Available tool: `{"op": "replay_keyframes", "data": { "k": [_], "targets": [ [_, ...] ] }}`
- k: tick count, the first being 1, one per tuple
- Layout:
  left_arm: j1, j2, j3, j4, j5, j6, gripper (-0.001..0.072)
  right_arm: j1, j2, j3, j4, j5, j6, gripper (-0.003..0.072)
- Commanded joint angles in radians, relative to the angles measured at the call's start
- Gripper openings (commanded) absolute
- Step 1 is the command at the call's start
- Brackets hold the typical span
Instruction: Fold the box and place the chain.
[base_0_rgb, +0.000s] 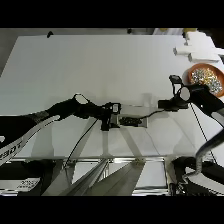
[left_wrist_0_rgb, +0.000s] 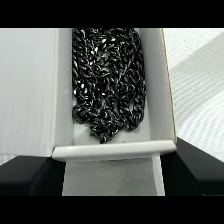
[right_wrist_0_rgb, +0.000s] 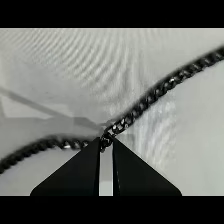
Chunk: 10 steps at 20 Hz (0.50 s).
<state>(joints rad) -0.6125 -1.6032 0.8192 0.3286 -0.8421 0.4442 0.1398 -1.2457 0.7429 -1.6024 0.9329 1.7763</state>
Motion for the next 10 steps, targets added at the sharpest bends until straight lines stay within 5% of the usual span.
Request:
{"op": "replay_keyframes", "data": {
  "k": [1, 10],
  "targets": [
    [0.0, 0.0, 0.0, 0.001, 0.0, 0.0, 0.0071, 0.03, 0.11, 0.001, 0.013, 0.116, -0.063, 0.0016],
    [0.0, 0.0, 0.0, 0.0, 0.0, 0.0, 0.0071, 0.328, 0.446, 0.001, 0.209, 0.244, -0.033, 0.0016]
  ]
}}
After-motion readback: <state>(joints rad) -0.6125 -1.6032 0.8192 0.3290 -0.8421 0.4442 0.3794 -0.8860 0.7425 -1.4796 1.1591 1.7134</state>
